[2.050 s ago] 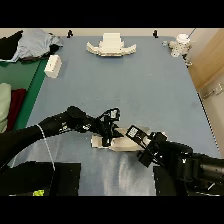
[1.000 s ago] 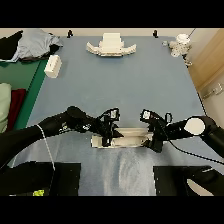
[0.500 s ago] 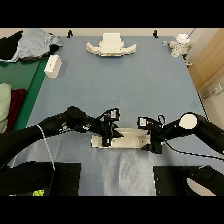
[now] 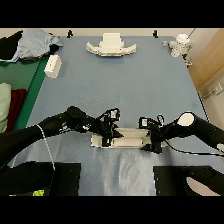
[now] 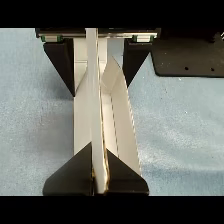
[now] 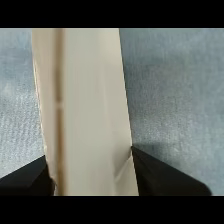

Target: Fold the box.

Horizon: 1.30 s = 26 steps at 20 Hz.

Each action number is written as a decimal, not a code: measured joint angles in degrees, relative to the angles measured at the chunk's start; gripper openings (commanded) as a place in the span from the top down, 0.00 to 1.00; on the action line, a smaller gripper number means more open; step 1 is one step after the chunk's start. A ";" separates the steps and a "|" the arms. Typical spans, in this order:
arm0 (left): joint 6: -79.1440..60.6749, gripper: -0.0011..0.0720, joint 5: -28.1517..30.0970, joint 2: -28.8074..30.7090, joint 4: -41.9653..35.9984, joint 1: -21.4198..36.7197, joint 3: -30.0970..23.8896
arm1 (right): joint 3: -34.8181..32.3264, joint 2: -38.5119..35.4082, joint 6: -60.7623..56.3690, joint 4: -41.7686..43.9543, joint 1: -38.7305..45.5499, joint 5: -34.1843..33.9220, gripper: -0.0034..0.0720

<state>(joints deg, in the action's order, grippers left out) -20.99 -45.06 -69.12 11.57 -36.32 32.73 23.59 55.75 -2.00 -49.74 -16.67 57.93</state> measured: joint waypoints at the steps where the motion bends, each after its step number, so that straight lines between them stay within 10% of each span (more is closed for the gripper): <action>1: 0.00 0.97 0.09 0.00 -0.02 0.00 0.00 | -0.17 0.33 0.22 0.28 0.11 -0.35 0.05; 26: 0.00 0.97 -0.02 0.00 -0.04 0.00 -0.04 | -4.20 -2.51 1.14 3.85 0.22 -6.84 0.04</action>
